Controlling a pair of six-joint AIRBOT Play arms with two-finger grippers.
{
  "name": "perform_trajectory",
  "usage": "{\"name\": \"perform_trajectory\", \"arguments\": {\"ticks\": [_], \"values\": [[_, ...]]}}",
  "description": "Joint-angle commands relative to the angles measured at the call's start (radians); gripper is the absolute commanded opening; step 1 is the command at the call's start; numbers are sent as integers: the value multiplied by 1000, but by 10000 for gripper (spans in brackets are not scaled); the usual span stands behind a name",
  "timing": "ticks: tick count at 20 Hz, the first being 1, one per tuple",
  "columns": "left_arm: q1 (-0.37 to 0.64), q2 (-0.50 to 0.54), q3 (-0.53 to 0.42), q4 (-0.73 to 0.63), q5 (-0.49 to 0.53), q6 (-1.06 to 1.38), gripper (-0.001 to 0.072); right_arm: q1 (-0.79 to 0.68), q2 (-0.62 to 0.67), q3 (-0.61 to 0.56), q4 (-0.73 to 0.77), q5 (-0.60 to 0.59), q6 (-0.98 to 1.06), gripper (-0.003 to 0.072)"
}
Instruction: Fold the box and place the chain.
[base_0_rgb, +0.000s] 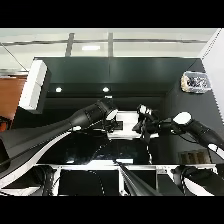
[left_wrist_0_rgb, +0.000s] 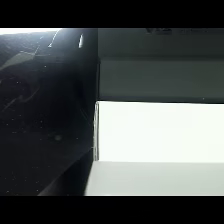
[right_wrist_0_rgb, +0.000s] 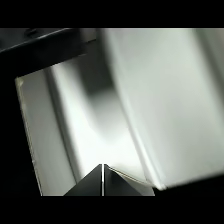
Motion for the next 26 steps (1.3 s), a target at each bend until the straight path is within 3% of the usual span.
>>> {"name": "perform_trajectory", "arguments": {"ticks": [1,4,9,11,16,21,24,26], "values": [[1,0,0,0,-1,2,33,-93,34,66,-129,95,513,14],[4,0,0,0,-2,2,34,-306,125,167,-240,274,812,14],[5,0,0,0,-1,2,33,-707,174,150,-542,235,1235,14],[5,0,0,0,-1,2,34,-761,170,96,-521,240,1250,14],[5,0,0,0,-1,2,34,-614,19,-34,-345,302,1098,14],[5,0,0,0,-2,2,33,-420,-84,-33,-202,333,936,14],[5,0,0,0,-2,2,33,-383,-84,-27,-51,329,847,14],[5,0,0,0,-6,2,33,-383,-84,-1,-32,335,847,13]]}}
